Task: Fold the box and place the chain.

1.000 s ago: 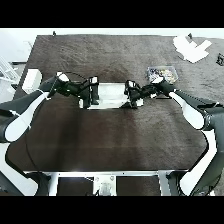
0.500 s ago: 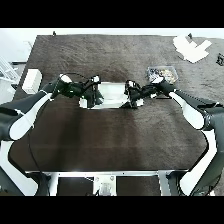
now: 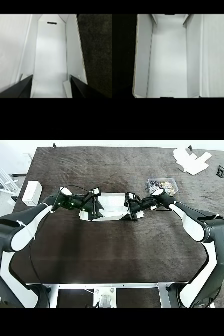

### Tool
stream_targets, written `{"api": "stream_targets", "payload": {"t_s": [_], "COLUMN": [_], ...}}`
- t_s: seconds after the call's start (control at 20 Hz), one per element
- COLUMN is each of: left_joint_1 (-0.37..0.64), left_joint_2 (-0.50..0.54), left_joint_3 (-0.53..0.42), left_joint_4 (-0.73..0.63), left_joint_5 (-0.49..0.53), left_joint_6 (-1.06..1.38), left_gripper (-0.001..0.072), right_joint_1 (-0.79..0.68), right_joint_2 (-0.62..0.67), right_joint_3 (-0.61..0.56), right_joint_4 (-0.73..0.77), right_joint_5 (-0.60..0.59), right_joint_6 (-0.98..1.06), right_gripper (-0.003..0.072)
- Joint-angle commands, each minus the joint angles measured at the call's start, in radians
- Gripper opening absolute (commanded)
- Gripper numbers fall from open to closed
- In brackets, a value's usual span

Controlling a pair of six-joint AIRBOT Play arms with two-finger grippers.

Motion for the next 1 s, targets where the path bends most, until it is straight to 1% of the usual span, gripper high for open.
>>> {"api": "stream_targets", "payload": {"t_s": [0.0, 0.05, 0.1, 0.15, 0.2, 0.25, 0.3, 0.35, 0.4, 0.45, 0.5, 0.55, 0.6, 0.7, 0.8, 0.95], "left_joint_1": [0.0, 0.0, 0.0, 0.0, 0.0, 0.0, 0.0, 0.0, 0.0, 0.001, 0.001, 0.001, 0.001, 0.005, 0.027, 0.084], "left_joint_2": [-0.001, -0.001, -0.001, -0.001, -0.001, -0.001, -0.001, -0.001, -0.001, -0.001, -0.001, -0.001, -0.001, 0.0, 0.0, 0.0], "left_joint_3": [0.0, 0.0, 0.0, 0.0, 0.0, 0.0, 0.0, 0.0, 0.0, 0.0, 0.0, 0.0, 0.0, 0.0, 0.0, 0.0], "left_joint_4": [0.004, 0.005, 0.005, 0.006, 0.012, 0.018, 0.03, 0.037, 0.043, 0.05, 0.063, 0.082, 0.105, 0.129, 0.108, 0.043], "left_joint_5": [-0.004, -0.005, -0.003, 0.0, 0.0, 0.0, 0.003, 0.013, 0.027, 0.028, 0.027, 0.027, 0.027, 0.027, 0.016, -0.046], "left_joint_6": [0.001, 0.001, 0.001, 0.001, 0.001, 0.001, 0.001, 0.001, 0.0, 0.001, 0.0, -0.003, -0.003, -0.006, -0.007, -0.008], "left_gripper": [0.055, 0.0618, 0.0656, 0.0655, 0.0605, 0.0414, 0.0359, 0.0351, 0.0249, 0.0166, 0.0166, 0.0059, 0.0022, 0.0022, 0.0021, 0.0021], "right_joint_1": [0.001, 0.001, 0.001, 0.001, 0.001, 0.001, 0.001, 0.001, 0.001, 0.001, 0.001, 0.001, 0.001, 0.001, 0.001, 0.001], "right_joint_2": [0.0, 0.0, 0.0, 0.0, 0.0, 0.0, 0.0, 0.0, 0.0, 0.0, 0.0, 0.0, 0.0, 0.0, 0.0, 0.0], "right_joint_3": [0.0, 0.0, 0.0, 0.0, 0.0, 0.0, 0.0, 0.0, 0.0, 0.0, 0.0, 0.0, 0.0, 0.0, 0.0, 0.0], "right_joint_4": [0.0, 0.0, 0.0, 0.0, 0.0, 0.0, 0.0, 0.0, 0.0, 0.0, 0.0, 0.0, 0.0, 0.0, 0.0, 0.0], "right_joint_5": [0.0, 0.0, 0.001, 0.001, 0.0, 0.0, 0.001, 0.0, 0.0, 0.001, 0.001, 0.0, 0.001, 0.0, 0.001, 0.0], "right_joint_6": [0.0, 0.0, -0.001, 0.0, 0.0, 0.0, 0.0, 0.0, 0.0, 0.0, 0.0, 0.0, 0.0, 0.0, 0.0, 0.0], "right_gripper": [0.0592, 0.0592, 0.0592, 0.0592, 0.0592, 0.0592, 0.0592, 0.0592, 0.0592, 0.0592, 0.0592, 0.0592, 0.0592, 0.0592, 0.0592, 0.0592]}}
